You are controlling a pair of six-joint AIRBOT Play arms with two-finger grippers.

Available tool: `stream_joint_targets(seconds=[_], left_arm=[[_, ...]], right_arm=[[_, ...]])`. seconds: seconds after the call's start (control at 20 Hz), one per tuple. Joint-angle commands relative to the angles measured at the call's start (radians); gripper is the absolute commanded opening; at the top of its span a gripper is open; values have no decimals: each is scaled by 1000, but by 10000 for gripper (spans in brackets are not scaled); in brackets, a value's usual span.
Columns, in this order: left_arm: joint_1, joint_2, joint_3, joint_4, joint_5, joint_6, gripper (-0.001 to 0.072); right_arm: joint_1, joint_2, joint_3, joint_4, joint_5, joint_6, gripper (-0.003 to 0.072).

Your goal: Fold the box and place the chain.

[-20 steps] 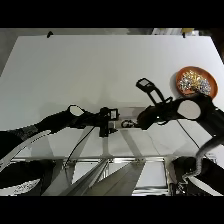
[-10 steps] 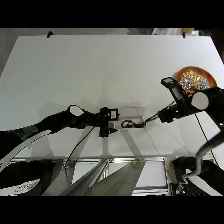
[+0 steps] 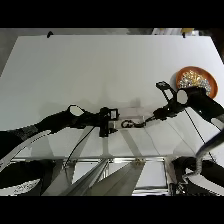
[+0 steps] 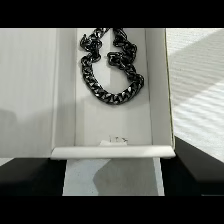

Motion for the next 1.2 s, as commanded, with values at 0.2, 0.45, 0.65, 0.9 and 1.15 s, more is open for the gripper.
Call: stream_joint_targets(seconds=[0.2, 0.45, 0.65, 0.9, 1.15], left_arm=[[0, 1, 1, 0, 0, 0, 363], [0, 1, 1, 0, 0, 0, 363], [0, 1, 1, 0, 0, 0, 363], [0, 1, 1, 0, 0, 0, 363], [0, 1, 1, 0, 0, 0, 363]], right_arm=[[-1, -77, 0, -2, -79, 4, 277], [-1, -79, 0, -2, -94, 8, 192], [-1, -69, 0, -3, -48, -7, 17], [-1, 64, 0, -6, 7, -9, 16], [-1, 291, 0, 37, 92, -18, 16]])
